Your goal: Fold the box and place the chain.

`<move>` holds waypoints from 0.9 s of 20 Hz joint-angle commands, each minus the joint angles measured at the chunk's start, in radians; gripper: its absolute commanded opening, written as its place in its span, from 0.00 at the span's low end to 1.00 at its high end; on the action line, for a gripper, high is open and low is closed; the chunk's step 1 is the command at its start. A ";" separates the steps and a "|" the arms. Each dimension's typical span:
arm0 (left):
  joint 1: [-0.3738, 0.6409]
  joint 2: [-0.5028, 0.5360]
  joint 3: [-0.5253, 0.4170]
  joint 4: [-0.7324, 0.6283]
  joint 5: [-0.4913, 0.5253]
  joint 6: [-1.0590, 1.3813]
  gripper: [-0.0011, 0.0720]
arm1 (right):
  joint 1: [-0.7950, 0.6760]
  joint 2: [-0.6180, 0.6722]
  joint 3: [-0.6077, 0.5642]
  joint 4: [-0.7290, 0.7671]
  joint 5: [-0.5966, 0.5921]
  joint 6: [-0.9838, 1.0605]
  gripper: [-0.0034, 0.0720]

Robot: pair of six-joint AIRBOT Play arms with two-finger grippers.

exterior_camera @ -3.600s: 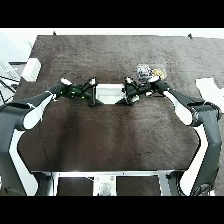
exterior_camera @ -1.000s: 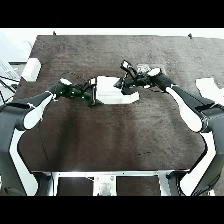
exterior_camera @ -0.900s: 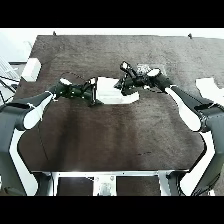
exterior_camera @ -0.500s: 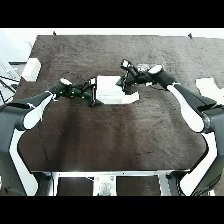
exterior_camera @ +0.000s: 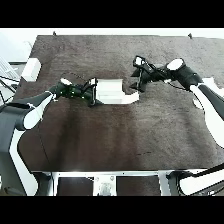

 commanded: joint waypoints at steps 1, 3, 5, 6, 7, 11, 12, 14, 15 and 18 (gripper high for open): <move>0.001 0.000 0.000 -0.002 0.000 0.000 0.47 | -0.004 -0.006 -0.067 -0.047 0.002 -0.050 0.86; 0.001 0.000 0.000 -0.002 -0.001 -0.001 0.47 | 0.006 -0.036 -0.067 -0.041 0.002 -0.056 0.65; 0.001 0.000 0.000 -0.002 -0.001 0.000 0.47 | 0.024 -0.056 -0.067 -0.038 0.002 -0.071 0.58; 0.001 0.000 0.000 -0.002 -0.001 0.000 0.47 | 0.033 -0.063 -0.067 -0.037 0.002 -0.079 0.59; 0.001 0.000 0.000 -0.002 -0.001 -0.001 0.47 | 0.041 -0.069 -0.067 -0.034 0.002 -0.080 0.63; 0.001 0.000 0.000 -0.002 0.000 0.000 0.47 | 0.063 -0.089 -0.067 -0.016 -0.006 -0.105 0.60; 0.001 0.000 0.000 -0.002 -0.001 0.000 0.47 | 0.065 -0.091 -0.066 0.008 -0.010 -0.106 0.57; 0.001 0.000 0.000 -0.002 -0.001 0.000 0.47 | 0.071 -0.097 -0.066 0.059 -0.010 -0.142 0.56; 0.001 0.000 0.000 -0.002 -0.001 -0.001 0.47 | 0.076 -0.099 -0.066 0.081 -0.011 -0.154 0.51; 0.001 0.000 0.000 -0.002 -0.001 0.000 0.47 | 0.092 -0.106 -0.066 0.115 -0.018 -0.158 0.42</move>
